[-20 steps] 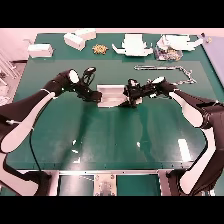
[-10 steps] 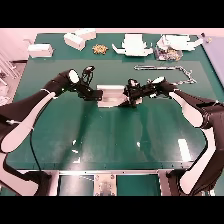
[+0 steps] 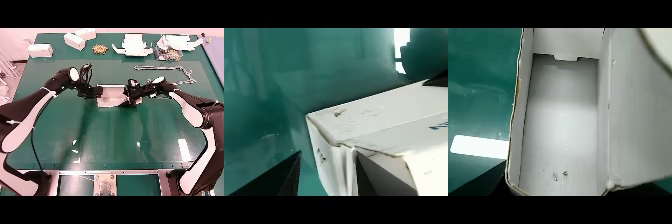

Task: Fold the box and place the chain.

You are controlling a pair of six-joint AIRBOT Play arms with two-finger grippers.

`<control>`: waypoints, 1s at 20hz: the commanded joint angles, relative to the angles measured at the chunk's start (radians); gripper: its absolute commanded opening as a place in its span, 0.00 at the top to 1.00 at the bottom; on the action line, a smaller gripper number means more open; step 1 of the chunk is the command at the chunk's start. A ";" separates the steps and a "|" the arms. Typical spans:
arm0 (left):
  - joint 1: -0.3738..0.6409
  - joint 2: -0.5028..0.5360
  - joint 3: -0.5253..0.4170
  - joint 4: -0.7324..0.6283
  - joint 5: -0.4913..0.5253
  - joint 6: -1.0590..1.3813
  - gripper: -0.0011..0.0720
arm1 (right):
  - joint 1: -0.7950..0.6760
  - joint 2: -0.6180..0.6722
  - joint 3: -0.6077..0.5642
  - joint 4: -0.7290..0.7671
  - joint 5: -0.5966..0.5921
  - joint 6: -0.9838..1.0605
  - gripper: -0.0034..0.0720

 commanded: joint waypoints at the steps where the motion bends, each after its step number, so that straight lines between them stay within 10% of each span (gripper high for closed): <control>1: -0.028 -0.006 0.025 0.114 -0.034 -0.118 0.45 | 0.000 0.000 0.000 0.000 0.000 0.000 0.32; 20: -0.122 -0.221 0.349 0.304 -0.350 -0.274 0.45 | 0.000 0.000 0.000 0.000 0.000 0.000 0.32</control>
